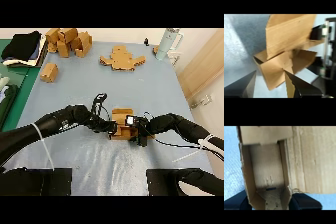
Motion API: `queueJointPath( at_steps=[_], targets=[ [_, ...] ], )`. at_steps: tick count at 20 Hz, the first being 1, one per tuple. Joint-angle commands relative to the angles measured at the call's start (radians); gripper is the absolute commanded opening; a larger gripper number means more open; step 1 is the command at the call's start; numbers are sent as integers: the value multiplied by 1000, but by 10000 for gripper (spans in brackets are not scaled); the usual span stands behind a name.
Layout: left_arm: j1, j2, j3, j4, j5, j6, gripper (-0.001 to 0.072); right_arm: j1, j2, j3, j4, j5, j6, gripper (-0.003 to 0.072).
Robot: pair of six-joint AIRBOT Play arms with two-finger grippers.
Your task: Fold the box.
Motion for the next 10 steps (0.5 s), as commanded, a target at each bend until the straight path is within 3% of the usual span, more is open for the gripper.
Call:
queueJointPath(
  at_steps=[1,10],
  targets=[
    [-47,-65,87,269,-92,-248,524,1,0,0,0,0,0,538],
    [-118,-181,228,439,-224,-467,524,1,0,0,0,0,0,538]
  ],
)
